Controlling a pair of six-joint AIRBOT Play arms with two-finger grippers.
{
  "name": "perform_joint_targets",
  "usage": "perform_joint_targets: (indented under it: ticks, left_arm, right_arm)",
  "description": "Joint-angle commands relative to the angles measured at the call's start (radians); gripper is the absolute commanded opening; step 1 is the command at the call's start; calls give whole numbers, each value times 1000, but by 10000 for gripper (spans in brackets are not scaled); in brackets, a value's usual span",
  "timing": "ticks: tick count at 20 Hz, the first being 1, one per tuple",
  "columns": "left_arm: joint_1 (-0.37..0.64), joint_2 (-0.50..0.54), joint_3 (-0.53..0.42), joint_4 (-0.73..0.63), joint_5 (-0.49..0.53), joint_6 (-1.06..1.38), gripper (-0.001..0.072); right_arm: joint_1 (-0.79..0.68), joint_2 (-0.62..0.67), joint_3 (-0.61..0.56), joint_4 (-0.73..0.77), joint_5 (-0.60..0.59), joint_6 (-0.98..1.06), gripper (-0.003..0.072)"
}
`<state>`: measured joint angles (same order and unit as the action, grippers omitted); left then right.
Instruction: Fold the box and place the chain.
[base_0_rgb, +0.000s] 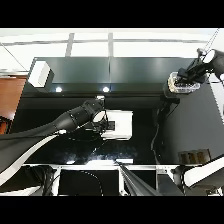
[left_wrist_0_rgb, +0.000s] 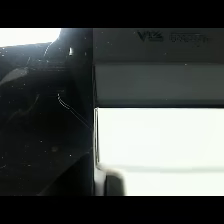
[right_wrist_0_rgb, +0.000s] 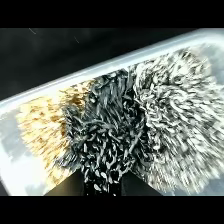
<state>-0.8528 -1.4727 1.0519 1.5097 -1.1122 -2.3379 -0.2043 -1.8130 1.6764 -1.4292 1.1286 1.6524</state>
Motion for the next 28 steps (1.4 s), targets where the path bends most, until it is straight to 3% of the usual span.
perform_joint_targets:
  ticks: [1, 10, 15, 19, 23, 28]
  left_arm:
    - [0, 0, 0, 0, 0, 0, 28]
    - [0, 0, 0, -4, -7, 0, 28]
    - [0, 0, 0, -3, -8, 0, 28]
    - [0, 0, 0, -3, -8, 0, 27]
    - [0, 0, 0, -3, -8, 0, 28]
    - [0, 0, 0, -3, -8, 0, 28]
  right_arm:
    - [0, 111, 21, -16, 69, -34, 10]
    - [51, 552, -6, 37, 103, -166, 6]
    - [76, 726, -29, 208, 300, -221, 6]
    - [195, 869, -240, 249, 352, -260, 7]
    - [344, 936, -500, 441, 364, -343, 7]
    - [532, 932, -715, 621, 200, -345, 5]
